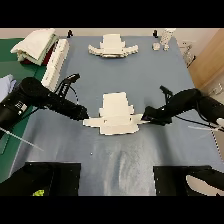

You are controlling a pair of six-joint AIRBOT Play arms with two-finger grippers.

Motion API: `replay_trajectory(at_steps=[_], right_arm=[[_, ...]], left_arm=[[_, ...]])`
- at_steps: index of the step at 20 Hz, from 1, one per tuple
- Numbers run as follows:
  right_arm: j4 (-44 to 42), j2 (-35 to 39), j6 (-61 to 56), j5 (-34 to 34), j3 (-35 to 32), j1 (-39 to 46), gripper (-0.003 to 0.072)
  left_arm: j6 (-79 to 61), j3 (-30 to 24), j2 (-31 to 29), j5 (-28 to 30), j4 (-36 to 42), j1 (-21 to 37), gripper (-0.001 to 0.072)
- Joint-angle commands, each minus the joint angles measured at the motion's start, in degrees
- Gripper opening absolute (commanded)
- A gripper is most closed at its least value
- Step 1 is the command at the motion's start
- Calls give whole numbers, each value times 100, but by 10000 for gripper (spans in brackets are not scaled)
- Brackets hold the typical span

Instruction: Fold the box.

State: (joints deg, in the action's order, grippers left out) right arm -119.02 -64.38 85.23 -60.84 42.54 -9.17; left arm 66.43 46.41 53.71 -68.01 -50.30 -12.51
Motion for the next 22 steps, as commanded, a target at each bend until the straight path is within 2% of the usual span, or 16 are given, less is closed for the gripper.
replay_trajectory(at_steps=[1,3,4,5,6,7,8,9,10,12,18,20,22], right_arm=[[688,-42,-225,-66,273,968,510],[46,-289,708,-114,273,1596,510],[-498,-468,1366,-203,273,1823,508],[-1056,-688,2004,-319,275,2009,509],[-1322,-896,2326,-402,293,2105,509],[-1342,-1130,2498,-415,337,2116,509],[-1379,-1349,2667,-446,382,2105,505],[-1508,-1572,2905,-557,455,2087,418],[-1703,-1749,3119,-686,514,2079,403],[-2031,-1989,3473,-918,619,2020,403],[-2234,-2234,3877,-1281,678,1867,402],[-2269,-2234,4037,-1331,678,1668,269],[-2273,-2234,4068,-1237,680,1480,259]], left_arm=[[-7,-33,-46,7,11,-2,17],[-7,-33,-44,76,11,-2,19],[-7,-33,-44,103,11,-2,216],[4,-33,-44,118,15,-2,550],[26,-33,-46,125,17,-2,500],[26,-33,-46,138,17,-2,377],[26,-33,-46,155,20,-2,357],[28,-33,-44,151,39,-2,357],[33,-33,-46,144,42,-2,357],[48,-33,-44,144,44,-2,357],[48,-33,-44,140,63,-2,357],[46,-33,-44,140,66,-2,357],[48,-33,-46,140,83,-2,357]])
